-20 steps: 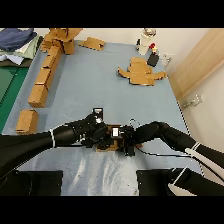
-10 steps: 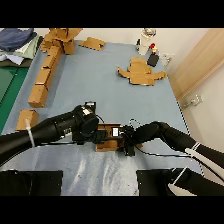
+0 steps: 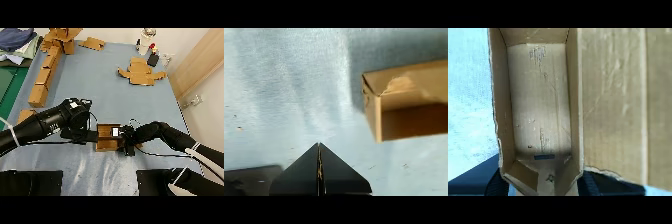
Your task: Fold the box.
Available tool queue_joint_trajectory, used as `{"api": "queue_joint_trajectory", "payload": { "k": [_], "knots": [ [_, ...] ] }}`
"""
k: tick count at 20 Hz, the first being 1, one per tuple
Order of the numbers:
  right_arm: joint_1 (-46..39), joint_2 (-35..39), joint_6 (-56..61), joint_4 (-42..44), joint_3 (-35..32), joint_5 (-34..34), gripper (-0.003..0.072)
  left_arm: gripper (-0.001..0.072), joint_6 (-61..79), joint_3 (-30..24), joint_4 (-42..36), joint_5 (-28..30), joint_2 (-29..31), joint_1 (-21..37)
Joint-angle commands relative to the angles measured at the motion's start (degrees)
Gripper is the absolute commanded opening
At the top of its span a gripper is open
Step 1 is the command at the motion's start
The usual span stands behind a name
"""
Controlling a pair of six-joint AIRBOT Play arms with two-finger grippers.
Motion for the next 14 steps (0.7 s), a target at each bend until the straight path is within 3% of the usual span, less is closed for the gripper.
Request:
{"api": "queue_joint_trajectory", "payload": {
  "k": [1, 3, 7, 9, 11, 13, 14],
  "knots": [
    [0.04, 0.0, 0.02, 0.0, 0.02, 0.0, 0.0505, 0.0011, 15.85, -3.67, -3.43, -1.03, 2.34, 3.91],
    [0.04, 0.0, 0.02, 0.0, 0.02, 0.0, 0.0505, 0.0011, 32.35, -8.63, -13.33, 1.03, 4.48, 12.35],
    [0.04, 0.0, 0.02, 0.0, 0.02, 0.02, 0.0505, 0.0013, 85.59, -17.59, -45.46, -1.57, 4.96, 34.97],
    [0.04, 0.0, 0.02, 0.0, 0.02, 0.02, 0.0505, 0.0013, 97.11, -18.95, -46.47, -1.4, 4.7, 37.99],
    [0.04, 0.0, 0.02, -0.15, 0.04, 0.04, 0.0505, 0.0032, 101.09, -19.61, -43.3, 7.13, 4.66, 35.52],
    [0.04, 0.02, 0.02, -0.39, 0.02, -0.22, 0.0505, 0.0696, 101.29, -19.93, -43.08, 17.4, 4.42, 31.87],
    [0.02, 0.02, 0.02, -0.44, 0.02, -0.2, 0.0505, 0.0697, 101.59, -20.17, -43.08, 20.7, 4.37, 30.01]
  ]
}}
